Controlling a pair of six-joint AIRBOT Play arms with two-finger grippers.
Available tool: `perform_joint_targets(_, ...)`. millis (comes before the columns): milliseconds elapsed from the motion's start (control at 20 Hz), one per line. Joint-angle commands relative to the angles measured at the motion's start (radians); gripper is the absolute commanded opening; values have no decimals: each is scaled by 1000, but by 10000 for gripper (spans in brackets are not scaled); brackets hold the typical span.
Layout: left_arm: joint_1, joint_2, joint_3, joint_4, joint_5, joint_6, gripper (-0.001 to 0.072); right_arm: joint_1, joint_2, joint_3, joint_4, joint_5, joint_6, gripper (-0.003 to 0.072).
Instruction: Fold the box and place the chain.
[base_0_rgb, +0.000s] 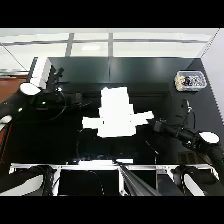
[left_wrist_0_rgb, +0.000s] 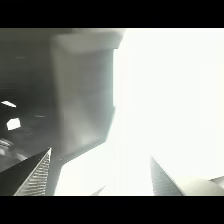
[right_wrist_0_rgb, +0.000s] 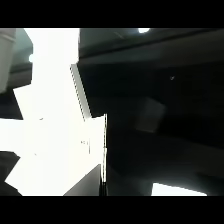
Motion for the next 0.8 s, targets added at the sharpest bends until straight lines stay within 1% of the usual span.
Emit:
perform_joint_targets(0, -29, -196, 65, -198, -116, 106, 706, 91, 10, -11, 8, -75, 18, 8)
perform_joint_targets(100, -57, -288, 123, -198, -161, 131, 706, 98, 10, -11, 5, -72, 18, 8)
perform_joint_targets(250, -100, -408, 227, -203, -302, 203, 706, 98, 10, -11, -22, -55, 24, 8)
perform_joint_targets(400, -132, -520, 334, -206, -415, 202, 706, 97, 10, -11, -38, -42, 25, 9)
perform_joint_targets(500, -148, -581, 395, -203, -541, 238, 699, 97, 10, -11, -39, -50, 24, 8)
perform_joint_targets(550, -148, -594, 412, -180, -582, 257, 691, 97, 10, -11, -39, -51, 24, 8)
perform_joint_targets(600, -147, -595, 421, -136, -591, 260, 668, 97, 10, -11, -39, -52, 24, 8)
perform_joint_targets(650, -143, -595, 431, -89, -599, 260, 591, 97, 10, -11, -43, -52, 24, 9)
perform_joint_targets(750, -139, -595, 448, -15, -612, 260, 461, 97, 10, -11, -58, -52, 25, 9)
